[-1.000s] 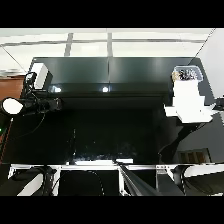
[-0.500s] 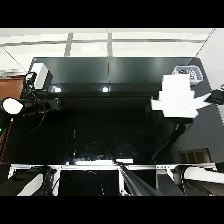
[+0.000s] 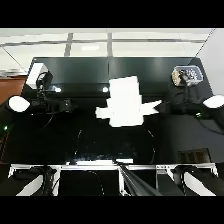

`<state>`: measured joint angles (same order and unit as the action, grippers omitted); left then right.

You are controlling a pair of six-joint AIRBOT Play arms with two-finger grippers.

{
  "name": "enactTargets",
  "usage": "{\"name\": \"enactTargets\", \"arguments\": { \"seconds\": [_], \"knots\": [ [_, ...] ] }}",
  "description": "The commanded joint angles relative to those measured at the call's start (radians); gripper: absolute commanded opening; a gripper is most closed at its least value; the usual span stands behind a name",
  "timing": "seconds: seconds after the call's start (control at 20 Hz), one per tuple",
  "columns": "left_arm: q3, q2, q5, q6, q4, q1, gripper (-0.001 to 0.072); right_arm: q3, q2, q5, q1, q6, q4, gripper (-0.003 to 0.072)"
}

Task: Fold the box and place the chain.

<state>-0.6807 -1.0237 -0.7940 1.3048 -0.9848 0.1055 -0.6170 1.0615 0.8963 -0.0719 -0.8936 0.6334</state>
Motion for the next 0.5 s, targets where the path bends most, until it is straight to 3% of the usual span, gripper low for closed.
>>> {"name": "enactTargets", "arguments": {
  "seconds": [0.0,0.2,0.35,0.45],
  "knots": [
    [-0.094,-0.124,-0.070,-0.091,0.181,0.053,0.0707,0.121,-0.022,-0.198,0.161,-0.003,-0.082,0.0011],
    [-0.333,-0.440,-0.264,-0.283,0.483,0.049,0.0705,0.123,-0.022,-0.195,0.190,-0.003,-0.083,0.0011],
    [-0.509,-0.665,-0.423,-0.292,0.495,0.070,0.0703,0.123,-0.022,-0.193,0.191,-0.003,-0.083,0.0012],
    [-0.585,-0.753,-0.502,-0.343,0.496,0.094,0.0692,0.123,-0.022,-0.193,0.191,-0.003,-0.083,0.0011]
  ]
}}
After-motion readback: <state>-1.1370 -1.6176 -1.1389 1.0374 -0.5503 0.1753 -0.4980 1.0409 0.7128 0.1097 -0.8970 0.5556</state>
